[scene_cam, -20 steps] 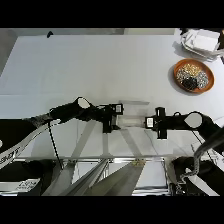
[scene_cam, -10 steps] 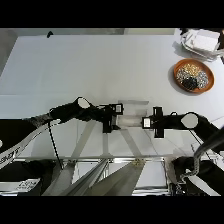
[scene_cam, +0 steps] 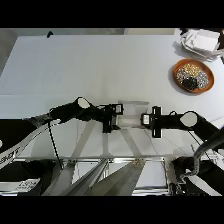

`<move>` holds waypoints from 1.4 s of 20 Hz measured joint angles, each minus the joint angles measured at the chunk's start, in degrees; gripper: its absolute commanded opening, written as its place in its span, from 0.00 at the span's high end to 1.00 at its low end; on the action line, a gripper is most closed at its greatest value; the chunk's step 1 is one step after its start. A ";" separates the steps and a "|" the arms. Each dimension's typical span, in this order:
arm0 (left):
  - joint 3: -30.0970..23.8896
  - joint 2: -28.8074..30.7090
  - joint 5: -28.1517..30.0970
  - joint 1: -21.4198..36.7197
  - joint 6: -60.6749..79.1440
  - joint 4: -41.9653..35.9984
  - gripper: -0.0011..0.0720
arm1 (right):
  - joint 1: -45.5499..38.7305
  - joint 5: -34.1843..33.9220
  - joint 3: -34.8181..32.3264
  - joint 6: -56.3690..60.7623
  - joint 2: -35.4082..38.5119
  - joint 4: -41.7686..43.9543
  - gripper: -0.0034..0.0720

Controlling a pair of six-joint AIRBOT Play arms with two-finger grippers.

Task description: Fold the box and place the chain.

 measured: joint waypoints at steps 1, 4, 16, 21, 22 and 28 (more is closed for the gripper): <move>0.00 0.00 0.00 0.00 0.00 0.00 0.49 | 0.00 0.07 0.00 -0.04 -0.63 0.31 0.50; 0.00 0.00 0.00 0.00 -0.02 0.00 0.49 | 0.00 -0.39 0.02 -0.22 -1.77 0.83 0.40; 0.00 0.00 -0.02 0.00 -0.15 -0.13 0.49 | 0.02 -0.42 -0.02 8.22 2.91 -2.91 0.93; 0.00 0.00 0.00 0.00 -0.09 -0.09 0.49 | 0.02 6.80 -0.02 24.76 10.86 -13.07 0.93; 0.00 0.00 0.00 0.00 -0.09 -0.09 0.49 | 0.02 8.04 -0.02 27.87 12.59 -14.43 0.93; 0.00 0.00 -0.02 0.00 -0.07 -0.07 0.49 | -1.84 11.61 -0.02 52.87 22.43 -20.76 0.94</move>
